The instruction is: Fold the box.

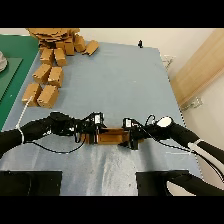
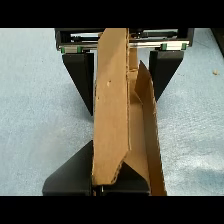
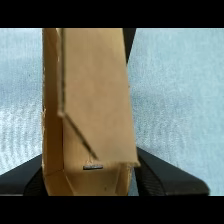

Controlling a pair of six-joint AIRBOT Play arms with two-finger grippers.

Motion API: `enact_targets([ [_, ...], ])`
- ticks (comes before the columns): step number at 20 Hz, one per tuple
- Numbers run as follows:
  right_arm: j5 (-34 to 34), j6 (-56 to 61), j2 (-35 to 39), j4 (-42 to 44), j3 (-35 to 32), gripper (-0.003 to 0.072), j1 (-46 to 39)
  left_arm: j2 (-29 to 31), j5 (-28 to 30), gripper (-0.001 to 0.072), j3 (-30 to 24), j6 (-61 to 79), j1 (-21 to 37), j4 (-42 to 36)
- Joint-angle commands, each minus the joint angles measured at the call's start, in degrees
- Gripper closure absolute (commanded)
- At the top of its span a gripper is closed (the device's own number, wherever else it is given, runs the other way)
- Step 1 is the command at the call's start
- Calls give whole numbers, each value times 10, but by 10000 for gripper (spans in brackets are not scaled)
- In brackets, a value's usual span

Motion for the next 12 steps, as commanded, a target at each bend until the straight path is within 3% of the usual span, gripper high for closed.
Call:
enact_targets([
  [1,-3,0,-1,-1,0,-12,-1,0,0,698,0,0,0,0],
  [12,-14,-2,-14,2,0,4,4,0,0,698,0,0,0,0],
])
